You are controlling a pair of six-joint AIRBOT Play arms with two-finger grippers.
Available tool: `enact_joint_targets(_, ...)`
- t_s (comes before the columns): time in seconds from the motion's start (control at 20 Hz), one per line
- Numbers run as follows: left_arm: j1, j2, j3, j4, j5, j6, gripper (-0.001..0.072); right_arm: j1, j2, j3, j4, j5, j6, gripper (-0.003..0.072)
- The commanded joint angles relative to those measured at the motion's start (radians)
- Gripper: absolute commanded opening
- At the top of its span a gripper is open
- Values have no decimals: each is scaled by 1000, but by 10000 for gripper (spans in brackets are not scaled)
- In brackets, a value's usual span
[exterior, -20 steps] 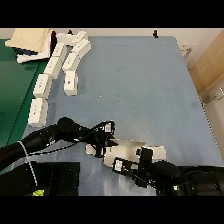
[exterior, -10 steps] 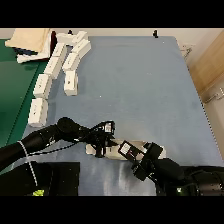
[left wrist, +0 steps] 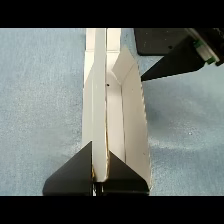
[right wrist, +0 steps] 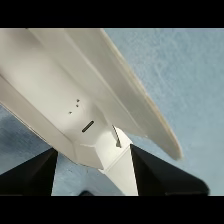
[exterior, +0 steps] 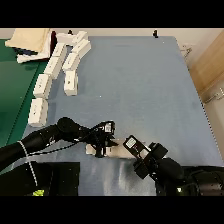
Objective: Fold the box.
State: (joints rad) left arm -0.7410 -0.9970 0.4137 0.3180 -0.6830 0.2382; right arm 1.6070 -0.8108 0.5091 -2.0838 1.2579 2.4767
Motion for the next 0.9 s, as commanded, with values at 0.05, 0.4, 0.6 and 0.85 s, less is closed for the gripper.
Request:
enact_joint_targets(0.05,1,0,1,0,0,0,15,-47,10,-25,2,-77,-164,715)
enact_joint_targets(0.4,0,0,1,0,0,0,15,-352,237,-141,237,-312,-622,719)
enact_joint_targets(0.6,1,0,1,0,0,0,15,-574,286,-160,495,-366,-1036,719)
enact_joint_targets(0.85,0,0,1,0,0,0,15,-806,237,-175,822,-394,-1478,719)
